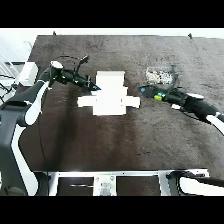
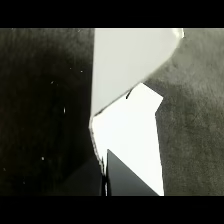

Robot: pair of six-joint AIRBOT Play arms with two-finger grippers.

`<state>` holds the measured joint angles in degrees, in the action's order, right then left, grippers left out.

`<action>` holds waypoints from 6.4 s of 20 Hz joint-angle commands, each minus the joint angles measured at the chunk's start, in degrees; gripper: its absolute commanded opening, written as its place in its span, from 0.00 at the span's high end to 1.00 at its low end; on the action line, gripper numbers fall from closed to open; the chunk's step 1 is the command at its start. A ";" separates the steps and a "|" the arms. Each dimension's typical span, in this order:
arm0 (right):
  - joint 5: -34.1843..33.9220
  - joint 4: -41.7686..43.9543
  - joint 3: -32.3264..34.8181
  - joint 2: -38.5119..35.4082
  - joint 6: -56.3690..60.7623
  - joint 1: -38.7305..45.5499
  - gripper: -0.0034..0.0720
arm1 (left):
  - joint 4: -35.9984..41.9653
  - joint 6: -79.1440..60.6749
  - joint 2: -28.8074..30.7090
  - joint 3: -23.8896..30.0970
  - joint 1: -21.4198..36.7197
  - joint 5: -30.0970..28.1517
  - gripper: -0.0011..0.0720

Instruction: Fold the box and place the chain.

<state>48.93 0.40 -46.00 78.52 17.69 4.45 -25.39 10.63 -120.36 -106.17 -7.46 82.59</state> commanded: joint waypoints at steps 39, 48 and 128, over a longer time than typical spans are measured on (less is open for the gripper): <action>6.12 -7.69 5.51 -3.89 -33.51 -0.39 0.16 | 6.36 -37.70 6.25 21.31 -2.19 -21.49 0.96; -5.25 -23.19 5.51 -3.87 -32.92 -14.75 0.16 | 6.10 -37.57 6.23 21.35 -2.19 -20.39 0.96; 8.17 -31.10 -27.39 21.92 -34.64 -11.54 0.11 | 5.88 -36.06 6.23 21.35 -2.19 -21.03 0.96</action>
<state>52.93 -30.74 -71.42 98.63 -17.91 -7.75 -19.44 -25.45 -114.10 -84.84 -9.63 61.54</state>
